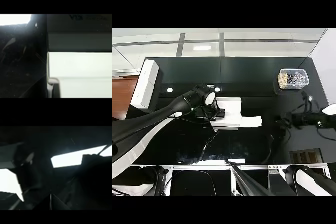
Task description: Fold the box and place the chain.
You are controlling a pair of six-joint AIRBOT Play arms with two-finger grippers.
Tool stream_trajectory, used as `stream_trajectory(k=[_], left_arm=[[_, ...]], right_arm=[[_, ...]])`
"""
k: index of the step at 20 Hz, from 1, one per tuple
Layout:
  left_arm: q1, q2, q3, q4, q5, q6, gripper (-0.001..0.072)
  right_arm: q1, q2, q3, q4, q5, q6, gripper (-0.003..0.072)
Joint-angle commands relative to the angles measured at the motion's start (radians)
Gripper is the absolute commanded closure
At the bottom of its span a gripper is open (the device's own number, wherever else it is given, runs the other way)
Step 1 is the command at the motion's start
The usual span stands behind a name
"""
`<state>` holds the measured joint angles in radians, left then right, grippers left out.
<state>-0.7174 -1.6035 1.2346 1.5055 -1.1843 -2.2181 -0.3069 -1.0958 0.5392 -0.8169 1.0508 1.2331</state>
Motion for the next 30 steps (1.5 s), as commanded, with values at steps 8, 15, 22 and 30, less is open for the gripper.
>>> stream_trajectory(k=[8,15,22,30], left_arm=[[0.000,0.000,0.001,0.000,-0.003,0.000,0.0684],[0.000,0.000,0.001,0.000,-0.003,0.000,0.0685],[0.000,0.000,0.001,0.000,-0.003,0.000,0.0685],[0.000,0.000,0.001,0.000,-0.002,0.000,0.0685]], right_arm=[[0.261,-0.296,-0.032,0.528,-0.034,-0.343,0.0668],[0.339,-0.299,0.165,0.382,0.088,-0.347,0.0507],[0.417,-0.299,0.235,0.371,0.120,-0.314,0.0163],[0.580,-0.299,0.295,0.217,-0.047,-0.043,0.0210]])
